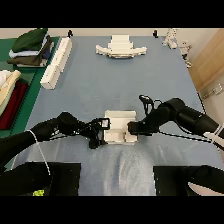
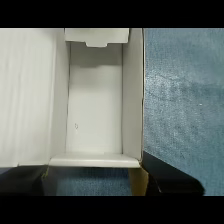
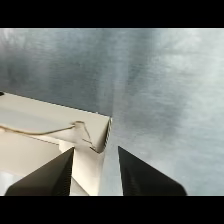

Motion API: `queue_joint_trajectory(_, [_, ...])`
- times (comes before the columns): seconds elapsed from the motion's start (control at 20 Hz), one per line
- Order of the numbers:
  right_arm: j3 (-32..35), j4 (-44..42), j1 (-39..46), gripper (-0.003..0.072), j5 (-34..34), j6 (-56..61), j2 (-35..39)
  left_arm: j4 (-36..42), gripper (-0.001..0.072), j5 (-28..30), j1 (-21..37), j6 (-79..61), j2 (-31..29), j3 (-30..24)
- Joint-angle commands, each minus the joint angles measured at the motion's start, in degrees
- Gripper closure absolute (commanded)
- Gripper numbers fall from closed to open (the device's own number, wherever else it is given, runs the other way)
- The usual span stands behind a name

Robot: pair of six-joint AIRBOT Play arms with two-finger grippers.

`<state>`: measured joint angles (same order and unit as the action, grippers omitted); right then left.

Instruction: Fold the box.

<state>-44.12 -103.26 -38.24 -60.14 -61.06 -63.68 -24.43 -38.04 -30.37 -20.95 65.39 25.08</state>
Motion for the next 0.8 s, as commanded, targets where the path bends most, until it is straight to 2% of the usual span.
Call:
queue_joint_trajectory(0.0, [-6.7,12.2,-7.0,0.0264,-7.7,14.6,-4.5,0.0,0.0225,0.0,0.0,0.0,0.0,0.0])
queue_joint_trajectory(0.2, [-10.6,15.7,-11.3,0.0265,-11.4,21.9,-9.8,0.0,0.0225,0.0,0.0,0.0,0.0,0.0])
queue_joint_trajectory(0.5, [-10.6,16.3,-12.9,0.0271,-11.3,26.5,-13.6,0.0,0.0225,0.0,0.0,0.0,0.0,0.0])
queue_joint_trajectory(0.6, [-10.6,16.3,-12.9,0.0371,-11.0,26.8,-14.6,0.0,0.0225,0.0,0.0,0.0,0.0,0.0])
queue_joint_trajectory(0.65, [-10.6,16.3,-12.9,0.0466,-10.4,26.8,-14.9,0.0,0.0225,0.0,0.0,0.0,0.0,0.0])
queue_joint_trajectory(0.7, [-10.6,16.3,-12.9,0.0613,-10.2,26.7,-15.1,0.0,0.0225,0.0,0.0,0.0,0.0,0.0])
queue_joint_trajectory(0.75, [-10.6,16.3,-12.9,0.0678,-10.2,26.7,-15.2,0.0,0.0225,0.0,0.0,0.0,0.0,0.0])
